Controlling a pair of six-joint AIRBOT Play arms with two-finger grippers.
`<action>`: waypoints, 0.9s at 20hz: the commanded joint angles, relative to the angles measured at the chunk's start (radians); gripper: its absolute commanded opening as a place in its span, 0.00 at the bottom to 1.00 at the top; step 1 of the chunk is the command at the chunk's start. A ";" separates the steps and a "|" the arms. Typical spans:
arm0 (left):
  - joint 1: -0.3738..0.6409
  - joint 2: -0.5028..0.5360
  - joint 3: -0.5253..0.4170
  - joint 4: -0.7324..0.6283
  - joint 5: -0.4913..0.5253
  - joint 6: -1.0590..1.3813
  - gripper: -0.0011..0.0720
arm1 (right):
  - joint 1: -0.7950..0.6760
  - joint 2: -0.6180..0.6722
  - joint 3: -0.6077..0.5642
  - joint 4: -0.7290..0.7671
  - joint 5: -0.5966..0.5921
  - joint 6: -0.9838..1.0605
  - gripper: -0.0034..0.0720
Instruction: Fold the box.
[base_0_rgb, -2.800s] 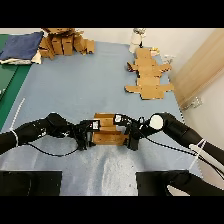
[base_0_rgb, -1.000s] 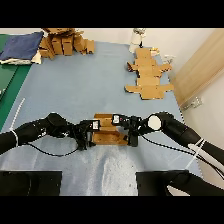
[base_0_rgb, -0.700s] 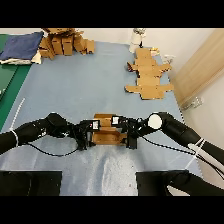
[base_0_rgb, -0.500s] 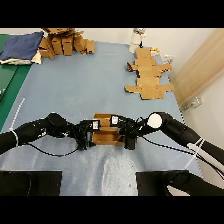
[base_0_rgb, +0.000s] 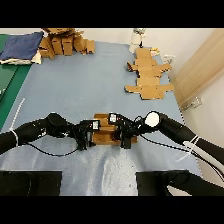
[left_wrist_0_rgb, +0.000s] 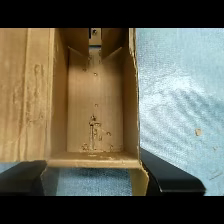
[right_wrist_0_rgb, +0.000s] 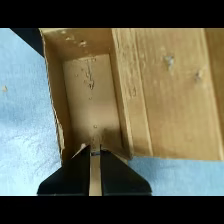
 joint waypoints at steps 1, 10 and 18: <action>-0.001 0.001 0.000 0.000 0.000 0.000 0.58 | 0.001 -0.015 -0.002 0.055 -0.008 -0.020 0.29; -0.001 0.001 0.000 0.000 0.000 0.000 0.58 | 0.001 -0.042 -0.014 0.070 -0.008 -0.046 0.68; -0.001 0.001 0.000 0.000 0.000 0.000 0.58 | 0.000 -0.038 -0.012 0.033 -0.006 -0.030 0.30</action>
